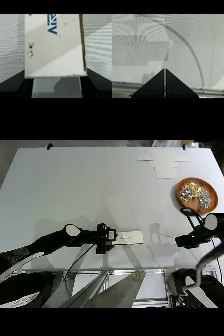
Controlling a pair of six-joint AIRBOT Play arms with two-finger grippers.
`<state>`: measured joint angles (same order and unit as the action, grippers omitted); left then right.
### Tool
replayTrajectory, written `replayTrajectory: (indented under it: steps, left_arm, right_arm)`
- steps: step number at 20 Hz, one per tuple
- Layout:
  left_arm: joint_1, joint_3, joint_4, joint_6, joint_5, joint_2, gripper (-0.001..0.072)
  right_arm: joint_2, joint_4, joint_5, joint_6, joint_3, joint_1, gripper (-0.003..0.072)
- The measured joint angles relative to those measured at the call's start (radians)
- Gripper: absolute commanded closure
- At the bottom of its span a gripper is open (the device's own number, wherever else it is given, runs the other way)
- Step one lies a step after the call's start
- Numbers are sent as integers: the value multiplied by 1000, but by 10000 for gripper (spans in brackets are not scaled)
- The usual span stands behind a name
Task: Fold the box and place the chain.
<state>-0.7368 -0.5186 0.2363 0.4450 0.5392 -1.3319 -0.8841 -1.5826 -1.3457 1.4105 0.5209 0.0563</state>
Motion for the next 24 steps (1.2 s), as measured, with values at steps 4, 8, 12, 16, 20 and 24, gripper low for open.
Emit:
replayTrajectory:
  steps: [4, 8, 12, 16, 20, 24]
  left_arm:
    - [0, 0, 0, 0, 0, 0, 559]
    - [0, 0, 0, 0, 0, 1, 559]
    - [1, 1, 3, 1, -4, 55, 558]
    - [2, 1, 2, -26, -58, 206, 553]
    - [52, 1, 0, -195, -221, 402, 543]
    - [216, 11, 2, -418, -332, 562, 478]
  right_arm:
    - [0, -2, -1, 3, 0, 1, 670]
    - [0, -3, -2, 4, 0, 1, 670]
    - [0, -3, -2, 5, 0, 1, 670]
    - [0, -3, -2, 6, 0, 1, 670]
    - [0, -3, -2, 6, 0, 1, 670]
    - [0, -3, -2, 5, 0, 1, 670]
